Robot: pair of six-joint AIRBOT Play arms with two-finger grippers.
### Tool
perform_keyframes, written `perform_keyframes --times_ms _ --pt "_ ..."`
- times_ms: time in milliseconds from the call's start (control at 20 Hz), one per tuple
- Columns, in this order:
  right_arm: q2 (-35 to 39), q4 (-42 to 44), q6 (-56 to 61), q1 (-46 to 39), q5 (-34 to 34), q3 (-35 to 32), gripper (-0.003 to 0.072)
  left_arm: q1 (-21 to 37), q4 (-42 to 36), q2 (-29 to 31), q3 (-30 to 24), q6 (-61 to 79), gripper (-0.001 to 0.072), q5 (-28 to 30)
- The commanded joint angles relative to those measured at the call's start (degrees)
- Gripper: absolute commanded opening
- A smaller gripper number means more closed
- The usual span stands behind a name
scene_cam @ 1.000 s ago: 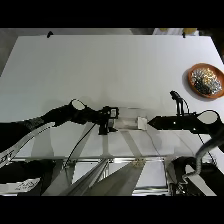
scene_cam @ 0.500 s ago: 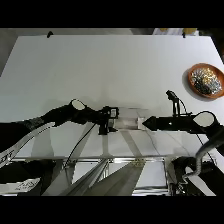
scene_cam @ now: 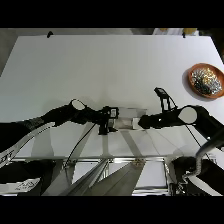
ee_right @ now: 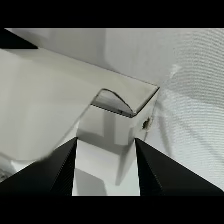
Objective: Fold the box and place the chain.
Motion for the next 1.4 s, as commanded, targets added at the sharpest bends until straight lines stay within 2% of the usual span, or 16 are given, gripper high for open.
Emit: perform_keyframes --times_ms 0,150,400,500,850,1000,1100,1150,1200,1350 --pt "-4.0 -7.8 12.8 6.2 0.0 3.0 0.0377 0.0 0.0 0.0 0.0 0.0 0.0210 0.0" --pt "-7.3 -11.8 17.9 8.8 0.1 5.2 0.0375 0.0 0.0 0.0 0.0 0.0 0.0210 0.0" --pt "-13.8 -18.7 28.8 10.4 5.1 10.6 0.0374 0.0 0.0 0.0 0.0 0.0 0.0210 0.0" --pt "-15.5 -20.1 29.4 11.0 5.9 12.1 0.0298 0.0 0.0 0.0 0.0 0.0 0.0210 0.0" --pt "-19.1 -20.5 30.9 13.4 7.6 12.7 0.0285 0.0 0.0 0.0 0.0 0.0 0.0210 0.0" --pt "-19.2 -20.6 30.9 13.7 7.4 12.7 0.0183 0.0 0.0 0.0 0.0 0.0 0.0210 0.0" --pt "-19.2 -21.2 30.9 13.7 7.6 12.7 0.0160 0.0 0.0 0.0 0.0 0.0 0.0210 0.0" --pt "-19.2 -21.4 30.9 13.7 8.2 12.7 0.0081 0.0 0.0 0.0 0.0 0.0 0.0210 0.0" --pt "-19.2 -21.5 30.8 13.7 8.3 12.7 0.0038 0.0 0.0 0.0 0.0 0.0 0.0210 0.0" --pt "-19.2 -21.8 30.8 13.7 8.2 12.7 0.0050 0.0 0.0 0.0 0.0 0.0 0.0210 0.0"
